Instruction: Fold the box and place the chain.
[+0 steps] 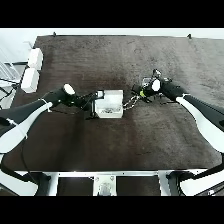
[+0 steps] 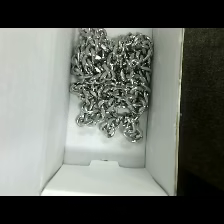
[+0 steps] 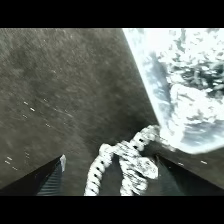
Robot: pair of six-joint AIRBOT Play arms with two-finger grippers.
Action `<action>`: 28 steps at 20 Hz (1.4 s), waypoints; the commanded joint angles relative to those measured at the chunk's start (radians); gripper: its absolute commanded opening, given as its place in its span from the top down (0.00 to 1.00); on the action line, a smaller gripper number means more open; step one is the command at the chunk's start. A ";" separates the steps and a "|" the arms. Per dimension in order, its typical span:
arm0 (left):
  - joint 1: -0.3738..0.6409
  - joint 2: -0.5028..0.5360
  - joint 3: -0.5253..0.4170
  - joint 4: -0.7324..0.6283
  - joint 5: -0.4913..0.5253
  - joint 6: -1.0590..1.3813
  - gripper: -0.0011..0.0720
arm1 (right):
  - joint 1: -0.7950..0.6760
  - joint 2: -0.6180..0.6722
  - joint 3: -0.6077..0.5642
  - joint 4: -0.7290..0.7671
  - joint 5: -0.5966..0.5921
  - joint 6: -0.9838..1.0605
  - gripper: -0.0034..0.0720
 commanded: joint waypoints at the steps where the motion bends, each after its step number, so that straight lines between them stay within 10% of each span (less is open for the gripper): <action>1: 0.000 0.001 0.001 0.000 -0.002 0.000 0.26 | 0.026 -0.057 0.041 0.052 0.021 0.016 0.26; 4: 0.000 0.001 0.001 0.000 -0.001 0.001 0.26 | 0.027 -0.060 0.059 0.043 0.037 0.008 0.92; 28: 0.000 0.001 0.001 0.000 -0.001 0.001 0.26 | 0.183 0.602 0.059 -0.195 0.157 -0.139 0.95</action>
